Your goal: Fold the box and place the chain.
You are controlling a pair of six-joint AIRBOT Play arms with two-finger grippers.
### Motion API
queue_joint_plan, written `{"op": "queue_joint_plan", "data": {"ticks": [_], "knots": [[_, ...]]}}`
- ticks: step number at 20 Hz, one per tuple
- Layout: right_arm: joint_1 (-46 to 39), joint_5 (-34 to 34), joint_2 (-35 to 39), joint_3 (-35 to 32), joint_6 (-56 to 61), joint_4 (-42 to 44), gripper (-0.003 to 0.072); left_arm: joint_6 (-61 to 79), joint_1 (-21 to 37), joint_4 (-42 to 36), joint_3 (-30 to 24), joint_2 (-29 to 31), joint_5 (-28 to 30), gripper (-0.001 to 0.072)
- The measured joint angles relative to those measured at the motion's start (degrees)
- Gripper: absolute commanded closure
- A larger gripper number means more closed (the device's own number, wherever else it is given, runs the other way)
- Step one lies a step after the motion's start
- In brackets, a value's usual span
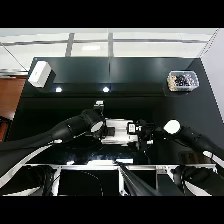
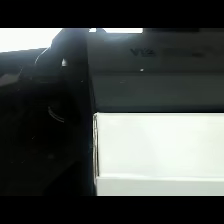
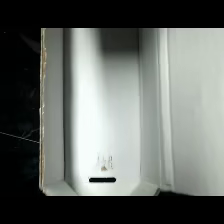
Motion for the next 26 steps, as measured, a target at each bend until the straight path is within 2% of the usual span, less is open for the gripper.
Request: {"op": "queue_joint_plan", "data": {"ticks": [5,8,9,10,11,18,26], "knots": [[-0.1,2.4,3.1,0.3,1.9,-6.1,0.0068,0.7,0.0,0.9,0.0,0.0,-1.2,0.0683],[-0.1,3.0,3.6,0.3,2.3,-6.8,0.0069,0.9,0.0,1.1,0.0,0.0,-1.4,0.0683],[0.0,3.2,3.7,0.3,2.3,-6.7,0.0137,0.9,0.0,1.2,0.0,0.0,-1.5,0.0683],[0.0,3.4,3.8,0.3,2.3,-6.1,0.0376,1.0,0.0,1.2,0.0,0.0,-1.5,0.0683],[0.0,3.4,3.8,0.3,2.4,-5.5,0.0556,1.2,0.0,1.3,0.0,0.0,-1.7,0.0682],[0.9,3.6,3.7,0.3,4.2,-1.2,0.0555,1.1,0.0,1.3,0.0,0.0,-1.7,0.0683],[4.7,-1.6,1.4,0.2,7.5,2.3,0.0556,1.1,0.0,1.2,0.0,0.0,-1.4,0.0682]]}}
